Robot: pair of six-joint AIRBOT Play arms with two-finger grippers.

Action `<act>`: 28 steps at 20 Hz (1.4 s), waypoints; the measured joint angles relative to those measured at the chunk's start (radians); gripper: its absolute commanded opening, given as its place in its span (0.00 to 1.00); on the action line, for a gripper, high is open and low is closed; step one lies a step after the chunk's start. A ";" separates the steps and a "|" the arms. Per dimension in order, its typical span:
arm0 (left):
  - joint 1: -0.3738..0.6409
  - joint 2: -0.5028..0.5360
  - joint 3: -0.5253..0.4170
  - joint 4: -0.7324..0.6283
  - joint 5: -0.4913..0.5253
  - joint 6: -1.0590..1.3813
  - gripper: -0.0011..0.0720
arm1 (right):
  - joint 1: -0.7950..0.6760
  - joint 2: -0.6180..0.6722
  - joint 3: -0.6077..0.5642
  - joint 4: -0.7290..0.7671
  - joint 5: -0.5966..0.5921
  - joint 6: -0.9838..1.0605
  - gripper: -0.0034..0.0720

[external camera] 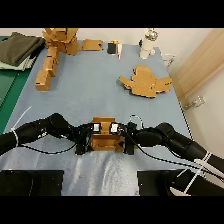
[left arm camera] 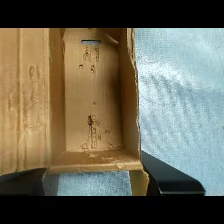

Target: Fold the box.

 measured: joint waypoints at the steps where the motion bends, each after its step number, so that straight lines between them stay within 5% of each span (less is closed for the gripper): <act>1: 0.000 0.000 0.000 0.000 0.000 0.000 0.65 | 0.002 -0.002 0.000 0.011 0.003 -0.015 0.28; 5: 0.000 0.000 0.000 0.000 0.000 0.000 0.65 | 0.008 -0.004 0.000 0.058 0.010 -0.060 0.16; 17: 0.000 0.000 0.000 0.000 0.001 0.000 0.65 | 0.010 -0.021 -0.001 0.205 0.050 -0.222 0.18; 19: 0.000 0.000 0.000 0.000 0.001 0.000 0.65 | 0.010 -0.024 -0.001 0.222 0.053 -0.240 0.66; 21: 0.000 0.000 0.000 0.000 0.001 -0.001 0.65 | 0.011 -0.024 -0.001 0.232 0.052 -0.249 0.69; 23: 0.000 0.000 0.000 0.000 0.001 -0.001 0.65 | 0.010 -0.025 -0.001 0.238 0.050 -0.254 0.82; 28: 0.000 0.000 0.000 0.000 0.001 0.000 0.65 | 0.010 -0.034 0.000 0.245 0.049 -0.259 0.82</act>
